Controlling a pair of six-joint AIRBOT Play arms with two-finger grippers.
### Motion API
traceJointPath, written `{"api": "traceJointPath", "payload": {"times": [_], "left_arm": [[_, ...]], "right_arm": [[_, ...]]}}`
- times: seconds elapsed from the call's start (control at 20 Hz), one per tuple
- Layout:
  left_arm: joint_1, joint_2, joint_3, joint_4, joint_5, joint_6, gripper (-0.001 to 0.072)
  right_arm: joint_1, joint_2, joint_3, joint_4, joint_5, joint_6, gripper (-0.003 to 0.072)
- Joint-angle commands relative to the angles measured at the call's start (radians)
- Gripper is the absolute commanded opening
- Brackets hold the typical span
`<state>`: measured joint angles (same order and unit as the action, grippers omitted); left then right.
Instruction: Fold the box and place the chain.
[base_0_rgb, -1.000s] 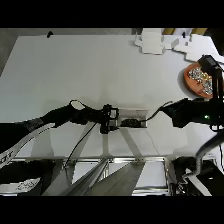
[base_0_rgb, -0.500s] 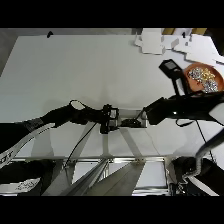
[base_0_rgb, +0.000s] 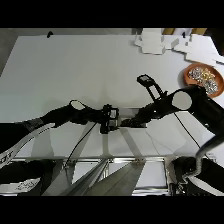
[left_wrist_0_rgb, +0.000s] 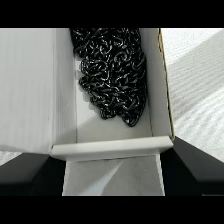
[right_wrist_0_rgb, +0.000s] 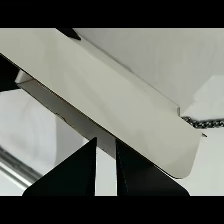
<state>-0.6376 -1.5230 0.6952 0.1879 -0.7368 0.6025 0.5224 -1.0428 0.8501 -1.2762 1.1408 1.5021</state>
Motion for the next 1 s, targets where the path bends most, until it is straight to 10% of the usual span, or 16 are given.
{"api": "traceJointPath", "payload": {"times": [0.0, 0.55, 0.85, 0.95], "left_arm": [[0.000, 0.000, 0.000, 0.000, 0.000, 0.000, 0.0272], [0.000, 0.000, 0.000, 0.000, 0.000, 0.000, 0.0272], [0.000, 0.000, 0.000, 0.000, 0.000, 0.000, 0.0272], [0.000, 0.000, 0.000, 0.000, 0.000, 0.000, 0.0272]], "right_arm": [[-0.015, 0.003, 0.024, -0.008, 0.023, -0.015, 0.0139], [-0.338, -0.019, 0.012, -0.193, 0.022, 0.020, 0.0107], [-0.344, -0.149, -0.061, -0.159, -0.111, 0.021, 0.0203], [-0.344, -0.188, -0.061, -0.163, -0.122, 0.046, 0.0342]]}}
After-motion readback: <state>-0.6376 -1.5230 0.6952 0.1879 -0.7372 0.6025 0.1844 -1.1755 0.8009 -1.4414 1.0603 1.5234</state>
